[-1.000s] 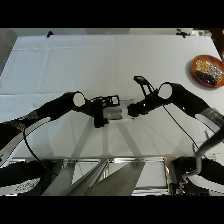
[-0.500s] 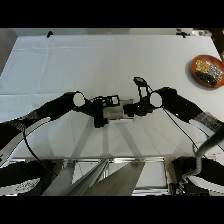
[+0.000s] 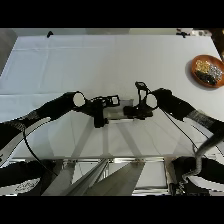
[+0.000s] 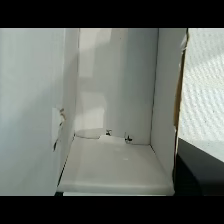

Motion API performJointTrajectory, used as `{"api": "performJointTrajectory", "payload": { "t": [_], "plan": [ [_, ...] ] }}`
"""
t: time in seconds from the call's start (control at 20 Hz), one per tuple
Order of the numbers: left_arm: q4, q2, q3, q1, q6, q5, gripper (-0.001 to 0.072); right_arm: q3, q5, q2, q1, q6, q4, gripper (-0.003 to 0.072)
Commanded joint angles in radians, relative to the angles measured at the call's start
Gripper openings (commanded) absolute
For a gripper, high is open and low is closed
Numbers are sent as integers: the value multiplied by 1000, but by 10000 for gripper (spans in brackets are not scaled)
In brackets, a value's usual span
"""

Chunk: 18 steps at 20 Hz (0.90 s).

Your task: Fold the box and place the chain.

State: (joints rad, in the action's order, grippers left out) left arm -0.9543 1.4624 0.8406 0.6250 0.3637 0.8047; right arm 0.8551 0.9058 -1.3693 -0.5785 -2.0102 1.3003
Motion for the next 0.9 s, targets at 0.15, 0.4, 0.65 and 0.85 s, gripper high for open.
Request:
{"api": "performJointTrajectory", "payload": {
  "t": [0.15, 0.4, 0.65, 0.85],
  "plan": [
    [0, -1, 0, 0, 0, 0, 348, 53, 10, -23, -23, 3, 20, 301],
    [0, -1, 0, 0, 0, 0, 348, 160, 156, -119, -41, 3, 56, 303],
    [0, -1, 0, 0, 0, 0, 348, 162, 158, -132, -66, 2, 112, 293],
    [0, -1, 0, 0, 0, 0, 348, 162, 156, -140, -69, 3, 133, 80]
  ]
}}
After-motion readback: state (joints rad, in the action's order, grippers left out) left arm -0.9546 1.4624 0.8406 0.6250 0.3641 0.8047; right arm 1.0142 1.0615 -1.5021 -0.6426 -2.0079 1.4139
